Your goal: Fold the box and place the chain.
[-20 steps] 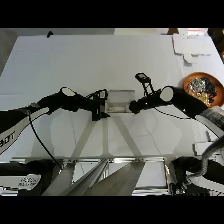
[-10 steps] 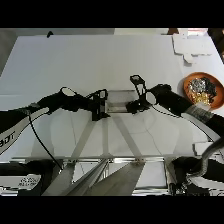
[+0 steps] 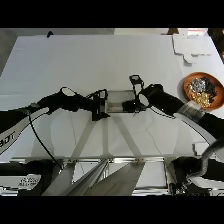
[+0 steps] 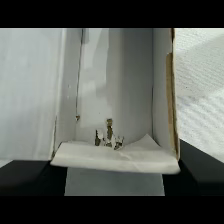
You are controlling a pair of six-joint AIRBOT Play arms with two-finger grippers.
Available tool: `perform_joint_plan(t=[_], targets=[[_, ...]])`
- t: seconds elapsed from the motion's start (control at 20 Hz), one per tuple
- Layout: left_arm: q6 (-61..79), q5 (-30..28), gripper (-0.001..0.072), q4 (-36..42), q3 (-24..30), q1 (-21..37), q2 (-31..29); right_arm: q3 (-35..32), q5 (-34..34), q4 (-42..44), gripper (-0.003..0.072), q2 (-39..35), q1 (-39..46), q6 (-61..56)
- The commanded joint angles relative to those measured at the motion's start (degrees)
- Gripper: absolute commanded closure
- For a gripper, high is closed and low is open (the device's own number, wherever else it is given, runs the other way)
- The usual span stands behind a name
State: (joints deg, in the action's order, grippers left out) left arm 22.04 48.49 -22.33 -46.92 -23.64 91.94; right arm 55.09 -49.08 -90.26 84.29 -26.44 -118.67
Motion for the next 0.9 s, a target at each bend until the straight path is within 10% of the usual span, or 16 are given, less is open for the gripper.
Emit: perform_joint_plan(t=[0.0, 0.2, 0.3, 0.35, 0.85], targets=[[-0.02, -0.04, 0.0432, 0.00, 0.00, -0.02, -0.02, 0.22, 2.89, -1.49, 0.0645, 0.98, -1.99, -3.85], [-0.02, -0.04, 0.0432, 0.00, 0.00, -0.02, -0.02, 0.92, 1.75, -1.75, 0.0636, 0.94, -2.16, -5.84], [-0.02, -0.04, 0.0432, 0.02, 0.00, -0.02, -0.02, 1.03, 1.66, -1.77, 0.0205, 0.31, -2.19, -5.81], [-0.02, -0.04, 0.0432, 0.00, 0.00, -0.02, -0.02, 1.03, 1.64, -1.79, 0.0156, -0.70, -2.16, -5.81], [-0.02, -0.04, 0.0432, 0.00, 0.00, -0.02, -0.02, 1.01, -7.15, -6.14, 0.0164, -23.10, 9.88, -9.90]])
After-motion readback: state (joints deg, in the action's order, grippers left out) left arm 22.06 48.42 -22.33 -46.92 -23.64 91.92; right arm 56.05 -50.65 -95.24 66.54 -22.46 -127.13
